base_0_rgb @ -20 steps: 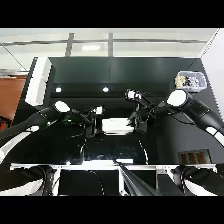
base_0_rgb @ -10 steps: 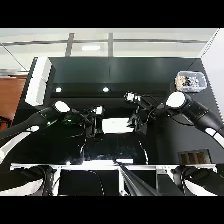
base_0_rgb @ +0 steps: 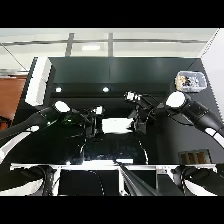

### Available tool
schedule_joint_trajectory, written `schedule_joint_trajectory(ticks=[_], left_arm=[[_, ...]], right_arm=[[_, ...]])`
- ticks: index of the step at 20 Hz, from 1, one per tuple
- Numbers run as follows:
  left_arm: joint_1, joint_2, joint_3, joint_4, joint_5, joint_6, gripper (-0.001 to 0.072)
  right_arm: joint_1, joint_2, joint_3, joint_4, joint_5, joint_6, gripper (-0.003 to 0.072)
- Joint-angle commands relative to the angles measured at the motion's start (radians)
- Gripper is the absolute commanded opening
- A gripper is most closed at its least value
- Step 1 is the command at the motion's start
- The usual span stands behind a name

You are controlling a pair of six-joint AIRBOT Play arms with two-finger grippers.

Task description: Fold the box and place the chain.

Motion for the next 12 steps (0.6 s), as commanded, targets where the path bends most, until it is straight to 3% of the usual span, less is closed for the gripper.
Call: schedule_joint_trajectory(ticks=[1, 5, 7, 8, 9, 12], left_arm=[[-0.001, 0.000, 0.000, 0.000, 0.000, 0.000, 0.0467], [-0.001, 0.000, 0.000, 0.000, 0.000, 0.000, 0.0467], [-0.001, 0.000, 0.000, 0.000, 0.000, 0.000, 0.0467], [-0.001, 0.000, 0.000, 0.000, 0.000, 0.000, 0.0467], [-0.001, 0.000, 0.000, 0.000, 0.000, 0.000, 0.0467], [-0.001, 0.000, 0.000, 0.000, 0.000, 0.000, 0.0467]], right_arm=[[0.002, 0.001, 0.001, -0.005, -0.035, -0.032, 0.0646], [0.032, 0.000, 0.001, -0.053, -0.105, -0.035, 0.0632], [0.037, 0.000, 0.001, -0.053, -0.107, -0.035, 0.0467], [0.037, 0.000, 0.001, -0.053, -0.104, -0.034, 0.0467], [0.037, 0.000, 0.001, -0.053, -0.097, -0.034, 0.0415], [0.037, 0.000, 0.001, -0.053, -0.079, -0.034, 0.0415]])
